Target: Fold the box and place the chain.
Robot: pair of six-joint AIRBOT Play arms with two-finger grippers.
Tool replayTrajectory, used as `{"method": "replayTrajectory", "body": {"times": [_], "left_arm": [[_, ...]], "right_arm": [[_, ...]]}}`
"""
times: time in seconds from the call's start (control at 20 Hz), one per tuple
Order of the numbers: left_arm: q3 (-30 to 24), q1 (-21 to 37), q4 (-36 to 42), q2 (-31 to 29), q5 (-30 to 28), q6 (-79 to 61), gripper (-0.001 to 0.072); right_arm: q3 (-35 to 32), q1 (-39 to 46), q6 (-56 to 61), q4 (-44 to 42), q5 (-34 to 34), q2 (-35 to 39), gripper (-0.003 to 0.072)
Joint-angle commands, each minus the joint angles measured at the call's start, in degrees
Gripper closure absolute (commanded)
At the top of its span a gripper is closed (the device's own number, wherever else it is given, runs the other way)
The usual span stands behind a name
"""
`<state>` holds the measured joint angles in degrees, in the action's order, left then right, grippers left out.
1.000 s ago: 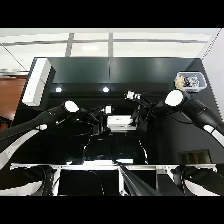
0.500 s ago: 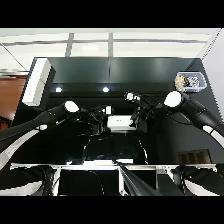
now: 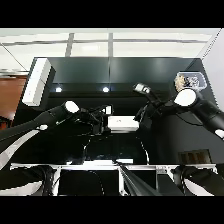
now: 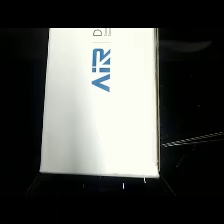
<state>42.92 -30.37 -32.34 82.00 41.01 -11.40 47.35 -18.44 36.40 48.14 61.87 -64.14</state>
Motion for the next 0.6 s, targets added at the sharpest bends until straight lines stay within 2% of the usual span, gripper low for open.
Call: {"method": "replayTrajectory", "body": {"times": [0.0, 0.15, 0.25, 0.4, 0.55], "left_arm": [[0.0, 0.0, 0.0, 0.0, -0.1, -0.2, 0.0344], [0.0, 0.0, 0.0, 0.0, -0.1, -0.1, 0.0344], [0.0, 0.0, 0.0, 0.0, 0.0, -0.1, 0.0344], [0.0, 0.0, 0.0, 0.0, 0.0, -0.1, 0.0344], [0.0, 0.0, 0.0, 0.0, 0.0, -0.1, 0.0344]], "right_arm": [[-2.4, 5.5, 9.6, -6.6, 7.5, 1.9, 0.0683], [-9.1, 7.9, 4.7, -23.7, 8.3, 1.0, 0.0683], [-11.0, 7.5, 5.6, -28.5, 4.3, -0.8, 0.0682], [-11.3, 6.4, 13.0, -30.0, -2.9, -4.2, 0.0681], [-11.3, 4.7, 16.5, -25.1, -7.5, -6.4, 0.0675]]}}
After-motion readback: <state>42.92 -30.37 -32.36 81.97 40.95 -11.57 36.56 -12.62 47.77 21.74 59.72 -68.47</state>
